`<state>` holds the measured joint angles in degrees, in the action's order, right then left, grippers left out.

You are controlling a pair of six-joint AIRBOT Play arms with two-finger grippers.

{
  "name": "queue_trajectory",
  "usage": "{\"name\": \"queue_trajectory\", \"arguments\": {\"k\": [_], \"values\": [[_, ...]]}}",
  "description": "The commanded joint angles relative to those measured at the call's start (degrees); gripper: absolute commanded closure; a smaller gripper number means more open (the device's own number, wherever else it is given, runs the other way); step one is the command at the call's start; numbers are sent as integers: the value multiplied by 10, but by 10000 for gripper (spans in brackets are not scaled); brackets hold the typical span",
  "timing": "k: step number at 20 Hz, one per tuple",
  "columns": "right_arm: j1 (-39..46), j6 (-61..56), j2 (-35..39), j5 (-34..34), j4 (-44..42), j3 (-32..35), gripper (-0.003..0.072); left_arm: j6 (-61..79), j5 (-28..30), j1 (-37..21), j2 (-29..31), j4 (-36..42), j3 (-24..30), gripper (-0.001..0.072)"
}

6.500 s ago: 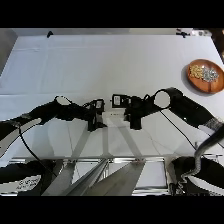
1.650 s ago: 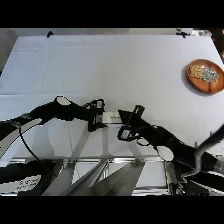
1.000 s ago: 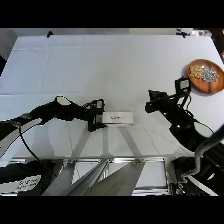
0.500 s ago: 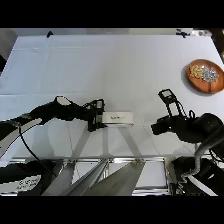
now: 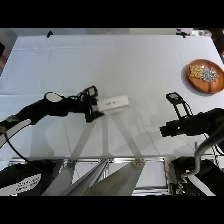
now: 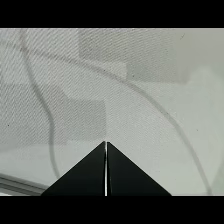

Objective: Fold the box and place the chain.

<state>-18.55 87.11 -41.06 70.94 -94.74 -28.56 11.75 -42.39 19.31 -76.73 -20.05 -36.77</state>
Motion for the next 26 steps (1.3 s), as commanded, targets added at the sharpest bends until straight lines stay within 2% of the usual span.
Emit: {"name": "queue_trajectory", "arguments": {"k": [1, 4, 6, 11, 15, 18, 19, 20, 22, 23, 26], "values": [[7, 4, 0, -31, -1, 0, 677, -73, 115, -73, 63, -17, 0, 435], [7, 4, 0, -45, 0, 0, 674, -148, 178, -176, 101, -99, 0, 435], [7, 4, 0, -45, 1, 0, 674, -223, 181, -256, 111, -178, 0, 435], [7, 4, 0, -42, 0, 0, 674, -407, 106, -449, 111, -331, 0, 435], [7, 4, 0, -41, 0, 0, 674, -457, 62, -560, 111, -390, 0, 434], [7, 4, 0, -41, 0, 0, 674, -470, 16, -618, 111, -425, 0, 432], [7, 4, 0, -41, 0, 0, 674, -470, 3, -630, 111, -432, 1, 415], [7, 4, 0, -41, 0, 0, 674, -470, -6, -638, 110, -440, 2, 312], [7, 4, 0, -41, 0, 0, 674, -470, -16, -643, 111, -443, 2, 37], [7, 4, 0, -41, 0, 0, 674, -472, -21, -643, 113, -438, 1, 11], [7, 4, 0, -41, 0, 0, 674, -471, -33, -637, 122, -439, 1, 9]]}}
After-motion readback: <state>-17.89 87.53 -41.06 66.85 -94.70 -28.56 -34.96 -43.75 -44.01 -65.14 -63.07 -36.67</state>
